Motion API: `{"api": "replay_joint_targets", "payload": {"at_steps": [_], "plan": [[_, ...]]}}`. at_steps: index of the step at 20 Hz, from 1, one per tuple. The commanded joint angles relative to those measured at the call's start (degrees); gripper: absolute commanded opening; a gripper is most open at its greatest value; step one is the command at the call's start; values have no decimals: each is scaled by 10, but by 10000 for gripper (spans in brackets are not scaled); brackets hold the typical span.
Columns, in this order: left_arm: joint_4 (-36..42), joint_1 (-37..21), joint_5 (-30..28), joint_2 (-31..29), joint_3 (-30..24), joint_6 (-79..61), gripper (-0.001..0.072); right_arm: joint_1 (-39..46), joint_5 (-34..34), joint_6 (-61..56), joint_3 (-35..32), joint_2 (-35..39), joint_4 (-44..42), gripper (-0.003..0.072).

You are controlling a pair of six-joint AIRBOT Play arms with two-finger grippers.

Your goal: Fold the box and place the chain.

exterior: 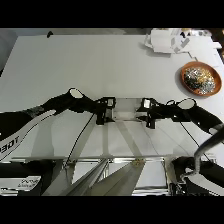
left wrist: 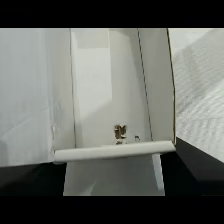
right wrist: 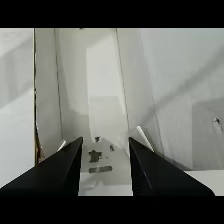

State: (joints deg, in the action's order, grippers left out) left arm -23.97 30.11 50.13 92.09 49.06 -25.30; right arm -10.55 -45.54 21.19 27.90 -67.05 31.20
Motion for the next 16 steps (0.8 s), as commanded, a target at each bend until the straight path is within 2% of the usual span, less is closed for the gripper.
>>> {"api": "replay_joint_targets", "payload": {"at_steps": [1, 3, 4, 6, 7, 12, 16], "plan": [[0, 0, 0, 0, 0, 0, 252, 16, -21, -135, 1, 31, 97, 336], [0, 0, 0, 0, 0, 0, 252, 56, -70, -195, 1, 62, 104, 321], [0, 0, 0, 0, 0, 0, 252, 80, -91, -212, 1, 78, 103, 247], [0, 0, 0, 0, 0, 0, 252, 136, -131, -275, 1, 114, 90, 47], [0, 0, 0, 0, 0, 0, 252, 165, -134, -322, 1, 129, 86, 16], [0, 0, 0, 0, 0, 0, 252, 282, -88, -546, 0, 133, 159, 16], [0, 0, 1, 0, 0, 0, 252, 291, -96, -624, -14, 84, 160, 16]]}}
